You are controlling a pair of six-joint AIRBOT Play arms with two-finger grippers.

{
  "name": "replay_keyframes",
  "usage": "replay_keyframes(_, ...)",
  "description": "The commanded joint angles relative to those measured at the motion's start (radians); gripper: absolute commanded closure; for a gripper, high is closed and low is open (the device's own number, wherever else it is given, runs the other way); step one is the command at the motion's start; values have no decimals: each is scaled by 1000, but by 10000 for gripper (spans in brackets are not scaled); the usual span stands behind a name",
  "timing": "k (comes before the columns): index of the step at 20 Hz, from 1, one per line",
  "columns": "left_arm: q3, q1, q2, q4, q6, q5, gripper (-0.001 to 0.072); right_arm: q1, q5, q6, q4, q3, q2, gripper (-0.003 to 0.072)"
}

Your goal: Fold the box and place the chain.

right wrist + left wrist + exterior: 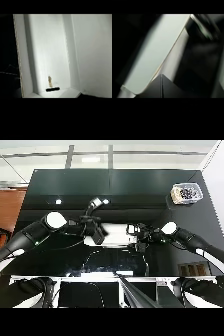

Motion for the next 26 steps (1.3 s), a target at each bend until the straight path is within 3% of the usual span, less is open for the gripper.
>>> replay_keyframes(1, -2, -1, -27, -66, 51, 327, 685, 0, 0, 0, 0, -1, -1, 526)
replay_keyframes(5, 67, -2, -138, 137, 48, 175, 685, 0, 0, 0, 0, -1, -1, 526)
replay_keyframes(12, 163, -2, -292, 148, 49, -33, 684, 0, 0, 1, 0, -1, -1, 526)
replay_keyframes(20, 215, 18, -291, 149, 17, -128, 684, 1, 0, 2, 0, -1, -1, 526)
replay_keyframes(23, 270, 78, -256, 172, -32, -191, 686, 0, 0, 2, 0, -1, -1, 526)
replay_keyframes(26, 267, 185, -158, 254, -125, -243, 686, 0, 0, 2, 0, -1, -1, 526)
